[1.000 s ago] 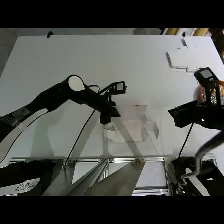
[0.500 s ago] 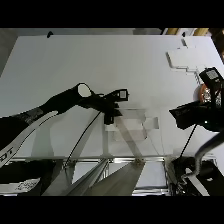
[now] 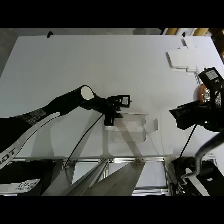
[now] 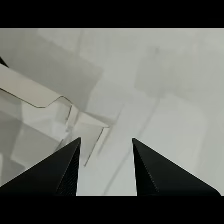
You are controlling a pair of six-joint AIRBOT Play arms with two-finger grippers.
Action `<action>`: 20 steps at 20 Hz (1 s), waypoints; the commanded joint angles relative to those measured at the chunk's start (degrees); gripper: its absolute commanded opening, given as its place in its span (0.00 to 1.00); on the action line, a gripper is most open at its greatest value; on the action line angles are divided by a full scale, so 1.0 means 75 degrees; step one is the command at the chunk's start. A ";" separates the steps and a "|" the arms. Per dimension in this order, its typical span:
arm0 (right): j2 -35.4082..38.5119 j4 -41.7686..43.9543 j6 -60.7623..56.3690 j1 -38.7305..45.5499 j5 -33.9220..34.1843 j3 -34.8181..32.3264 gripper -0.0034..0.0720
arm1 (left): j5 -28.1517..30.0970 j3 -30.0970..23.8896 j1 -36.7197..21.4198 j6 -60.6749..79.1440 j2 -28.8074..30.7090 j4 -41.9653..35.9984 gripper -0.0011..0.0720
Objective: Fold the box and place the chain.
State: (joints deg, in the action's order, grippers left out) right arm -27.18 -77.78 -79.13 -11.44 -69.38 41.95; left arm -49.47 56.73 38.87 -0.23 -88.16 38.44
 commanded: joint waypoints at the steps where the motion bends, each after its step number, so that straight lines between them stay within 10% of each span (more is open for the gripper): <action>1: 0.0009 -0.0003 0.0015 -0.0006 0.0006 0.0006 0.52 | 0.0248 0.0000 0.0006 0.0026 -0.0006 0.0020 0.02; 12: 0.0009 0.0055 0.0239 -0.0006 0.0213 -0.0026 0.50 | 0.0574 0.0000 0.0006 -0.1236 0.0093 -0.0015 0.02; 16: -0.0201 0.2002 0.1411 -0.0006 0.0560 -0.0898 0.06 | 0.1040 0.0003 0.0006 -0.2092 0.0280 -0.0038 0.02; 20: -0.0851 0.4030 0.2180 -0.0399 0.1938 -0.2226 0.07 | 0.1201 0.0003 0.0006 -0.3669 0.0239 -0.0093 0.02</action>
State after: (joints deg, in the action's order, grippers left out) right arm -30.87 -58.87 -68.18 -12.40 -61.80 30.94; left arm -41.78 56.71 38.89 -19.33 -86.43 38.02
